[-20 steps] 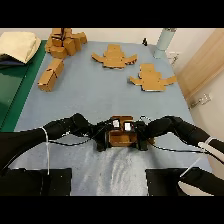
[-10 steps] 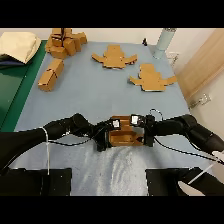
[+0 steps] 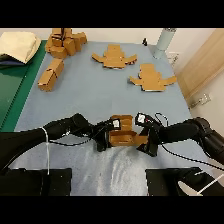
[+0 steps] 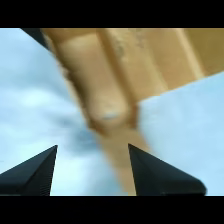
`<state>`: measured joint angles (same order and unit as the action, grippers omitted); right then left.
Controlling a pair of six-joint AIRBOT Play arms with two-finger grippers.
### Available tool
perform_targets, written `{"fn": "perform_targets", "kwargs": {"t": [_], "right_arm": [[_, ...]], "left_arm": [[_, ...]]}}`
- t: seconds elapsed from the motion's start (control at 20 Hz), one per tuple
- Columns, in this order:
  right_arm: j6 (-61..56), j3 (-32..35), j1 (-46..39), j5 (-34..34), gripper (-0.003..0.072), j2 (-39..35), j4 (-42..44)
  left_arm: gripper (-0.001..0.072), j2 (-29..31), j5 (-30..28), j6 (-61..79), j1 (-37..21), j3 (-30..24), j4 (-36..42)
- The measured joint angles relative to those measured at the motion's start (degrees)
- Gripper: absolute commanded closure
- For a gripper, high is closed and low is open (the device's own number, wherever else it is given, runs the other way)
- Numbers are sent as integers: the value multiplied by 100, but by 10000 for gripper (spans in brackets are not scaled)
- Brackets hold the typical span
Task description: Fold the box.
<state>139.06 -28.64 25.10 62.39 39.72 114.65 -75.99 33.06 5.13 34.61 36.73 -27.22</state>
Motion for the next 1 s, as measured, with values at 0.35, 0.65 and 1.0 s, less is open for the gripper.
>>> {"fn": "perform_targets", "kwargs": {"t": [0.35,0.65,1.0], "right_arm": [[-3613,0,116,723,-21,-118,1088],[-6019,0,140,37,684,-35,1344],[-6559,-15,140,-520,684,15,1429]], "left_arm": [[185,0,-4,-2,0,2,2],[185,-2,-4,-2,0,0,0],[185,-2,-4,-2,0,0,2]]}}
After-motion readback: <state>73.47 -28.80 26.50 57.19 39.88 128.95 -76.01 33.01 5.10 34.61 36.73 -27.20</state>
